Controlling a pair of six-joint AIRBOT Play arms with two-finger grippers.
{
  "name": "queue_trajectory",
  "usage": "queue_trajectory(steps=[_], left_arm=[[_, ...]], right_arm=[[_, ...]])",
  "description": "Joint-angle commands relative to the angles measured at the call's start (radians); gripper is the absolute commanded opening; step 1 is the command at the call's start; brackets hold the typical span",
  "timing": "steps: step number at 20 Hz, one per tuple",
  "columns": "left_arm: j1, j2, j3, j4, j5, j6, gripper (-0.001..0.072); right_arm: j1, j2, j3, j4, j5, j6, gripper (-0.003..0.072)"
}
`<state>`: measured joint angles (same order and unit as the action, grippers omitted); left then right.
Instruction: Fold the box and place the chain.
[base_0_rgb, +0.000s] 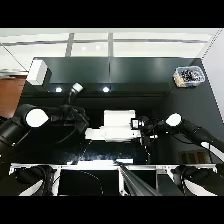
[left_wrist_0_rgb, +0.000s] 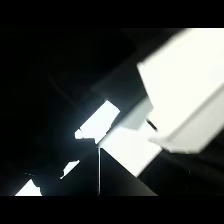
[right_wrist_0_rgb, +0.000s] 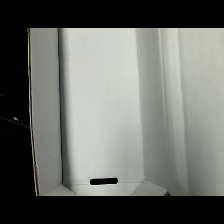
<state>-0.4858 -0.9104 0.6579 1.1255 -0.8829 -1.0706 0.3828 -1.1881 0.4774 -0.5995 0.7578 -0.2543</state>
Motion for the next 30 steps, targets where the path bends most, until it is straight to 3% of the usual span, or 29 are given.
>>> queue_trajectory(steps=[1,2,3,6,8,15,16,18,20,22,23,28,29,30], left_arm=[[-0.008,-0.027,-0.091,-0.174,-0.047,0.324,0.0235],[-0.027,-0.050,-0.107,-0.173,0.008,0.339,0.0590],[-0.049,-0.076,-0.115,-0.173,0.065,0.359,0.0709],[-0.143,-0.140,-0.113,-0.173,0.175,0.557,0.0708],[-0.180,-0.159,-0.113,-0.169,0.225,0.574,0.0691],[-0.186,-0.175,-0.113,-0.196,0.234,0.576,0.0682],[-0.186,-0.177,-0.113,-0.196,0.232,0.578,0.0659],[-0.186,-0.177,-0.113,-0.218,0.227,0.578,0.0486],[-0.186,-0.177,-0.113,-0.222,0.229,0.578,0.0412],[-0.186,-0.177,-0.113,-0.222,0.229,0.578,0.0390],[-0.186,-0.177,-0.113,-0.222,0.229,0.578,0.0341],[-0.211,-0.190,-0.113,-0.235,0.304,0.652,0.0328],[-0.223,-0.195,-0.113,-0.252,0.328,0.652,0.0242],[-0.234,-0.203,-0.113,-0.268,0.344,0.652,0.0219]], right_arm=[[0.000,0.000,0.000,0.005,0.002,0.000,0.0526],[0.000,0.000,0.000,0.005,0.002,0.000,0.0526],[0.000,0.000,0.000,0.005,0.002,0.000,0.0526],[0.000,0.000,0.000,0.005,0.004,0.000,0.0526],[0.000,0.000,0.000,0.005,0.006,0.000,0.0526],[0.000,0.000,0.000,0.005,0.006,0.000,0.0526],[0.000,0.000,0.000,0.005,0.006,0.000,0.0526],[0.000,0.000,0.000,0.005,0.006,0.000,0.0526],[0.000,0.000,0.000,0.005,0.005,0.000,0.0526],[0.000,0.000,0.000,0.005,0.005,0.000,0.0526],[0.000,0.000,0.000,0.005,0.005,0.000,0.0526],[0.000,0.000,0.000,0.005,0.005,0.000,0.0526],[0.000,0.000,0.000,0.005,0.006,0.000,0.0526],[0.000,0.000,0.000,0.005,0.005,0.000,0.0526]])
